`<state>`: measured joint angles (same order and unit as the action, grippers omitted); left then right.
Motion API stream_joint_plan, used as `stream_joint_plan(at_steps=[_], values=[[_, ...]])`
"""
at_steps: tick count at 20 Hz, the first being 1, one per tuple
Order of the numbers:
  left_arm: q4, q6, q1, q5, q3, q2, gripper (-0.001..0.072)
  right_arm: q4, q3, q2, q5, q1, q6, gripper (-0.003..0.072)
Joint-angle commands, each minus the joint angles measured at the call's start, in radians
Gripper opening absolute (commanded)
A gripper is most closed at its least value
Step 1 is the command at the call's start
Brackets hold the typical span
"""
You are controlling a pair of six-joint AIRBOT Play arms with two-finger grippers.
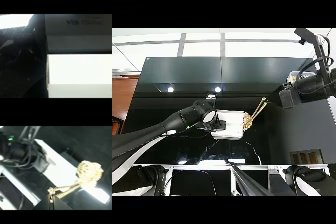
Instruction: Fold the box and place the chain.
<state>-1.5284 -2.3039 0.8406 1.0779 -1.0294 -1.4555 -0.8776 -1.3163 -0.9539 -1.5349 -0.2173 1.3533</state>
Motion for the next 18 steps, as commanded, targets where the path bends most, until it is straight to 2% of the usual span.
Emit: stream_joint_plan(at_steps=[1, 4, 7, 13, 15, 18], values=[[0.000, 0.000, 0.000, 0.000, -0.001, 0.000, 0.0030, 0.143, 0.046, 0.005, 0.061, 0.004, -0.056, 0.0010], [0.000, 0.000, 0.000, 0.000, -0.001, 0.000, 0.0031, 0.254, 0.153, -0.001, 0.202, 0.000, -0.116, 0.0004], [0.000, 0.000, 0.000, 0.000, -0.001, 0.000, 0.0031, 0.415, 0.289, -0.016, 0.251, -0.013, -0.181, 0.0004], [0.000, 0.000, 0.000, 0.000, -0.001, 0.000, 0.0031, 0.424, 0.576, -0.042, 0.470, -0.075, -0.195, 0.0006], [0.000, 0.000, 0.000, 0.000, -0.001, 0.000, 0.0031, 0.423, 0.632, -0.061, 0.537, -0.108, -0.195, 0.0009], [0.000, 0.000, 0.000, 0.000, -0.001, 0.000, 0.0031, 0.395, 0.645, -0.084, 0.594, -0.136, -0.195, 0.0013]])
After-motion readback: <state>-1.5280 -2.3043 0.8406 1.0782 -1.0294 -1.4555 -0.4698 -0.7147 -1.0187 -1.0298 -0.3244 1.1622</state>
